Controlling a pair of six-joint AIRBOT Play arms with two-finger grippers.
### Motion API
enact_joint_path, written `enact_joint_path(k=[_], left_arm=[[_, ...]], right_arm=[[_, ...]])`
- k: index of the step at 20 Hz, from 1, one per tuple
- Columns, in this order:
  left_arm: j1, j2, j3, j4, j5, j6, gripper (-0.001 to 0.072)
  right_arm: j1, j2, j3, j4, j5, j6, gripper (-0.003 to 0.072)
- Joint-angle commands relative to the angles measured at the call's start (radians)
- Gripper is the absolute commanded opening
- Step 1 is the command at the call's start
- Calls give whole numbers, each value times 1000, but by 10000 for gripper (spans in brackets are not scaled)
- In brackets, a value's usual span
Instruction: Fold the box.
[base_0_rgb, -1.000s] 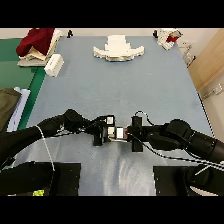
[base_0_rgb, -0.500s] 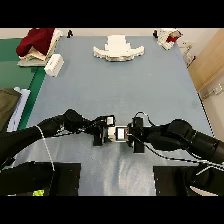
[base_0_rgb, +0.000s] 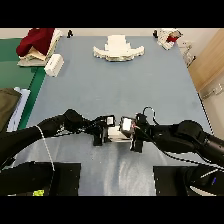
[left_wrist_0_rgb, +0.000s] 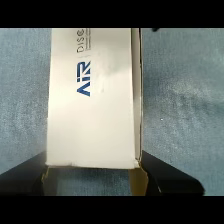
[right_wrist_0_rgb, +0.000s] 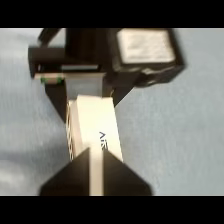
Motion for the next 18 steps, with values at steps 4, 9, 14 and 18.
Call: enact_joint_path(k=[4,9,14,18], left_arm=[[0,0,1,0,0,0,419],[0,0,1,0,0,0,419],[0,0,1,0,1,0,419],[0,0,1,0,0,0,420]], right_arm=[[-8,27,-147,234,354,438,1],[24,16,-263,246,463,513,1],[54,-18,-296,246,461,513,1],[71,-58,-334,244,467,513,1]])
